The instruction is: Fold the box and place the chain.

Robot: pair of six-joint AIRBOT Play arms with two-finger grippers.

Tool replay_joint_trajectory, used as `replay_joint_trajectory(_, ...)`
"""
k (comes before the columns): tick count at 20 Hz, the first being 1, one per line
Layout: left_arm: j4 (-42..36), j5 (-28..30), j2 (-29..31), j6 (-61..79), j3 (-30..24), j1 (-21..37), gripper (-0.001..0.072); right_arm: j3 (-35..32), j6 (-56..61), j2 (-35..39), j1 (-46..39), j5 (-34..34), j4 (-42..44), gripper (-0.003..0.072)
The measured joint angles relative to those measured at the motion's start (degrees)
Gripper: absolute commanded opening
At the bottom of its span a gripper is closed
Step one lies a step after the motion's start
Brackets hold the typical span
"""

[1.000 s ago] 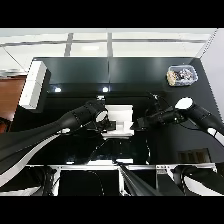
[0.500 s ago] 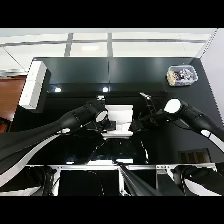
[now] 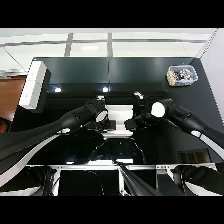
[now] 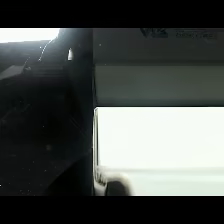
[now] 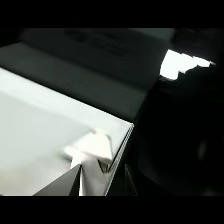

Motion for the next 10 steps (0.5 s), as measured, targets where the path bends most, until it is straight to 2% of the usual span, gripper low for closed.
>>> replay_joint_trajectory(5,0.0,0.6,0.0,0.0,0.0,0.0,0.0030,3.8,15.9,-3.3,5.3,4.7,-12.1,0.0303)
replay_joint_trajectory(10,0.0,0.9,0.0,0.0,0.0,0.0,0.0030,4.5,24.1,-5.4,6.8,4.5,-15.9,0.0300)
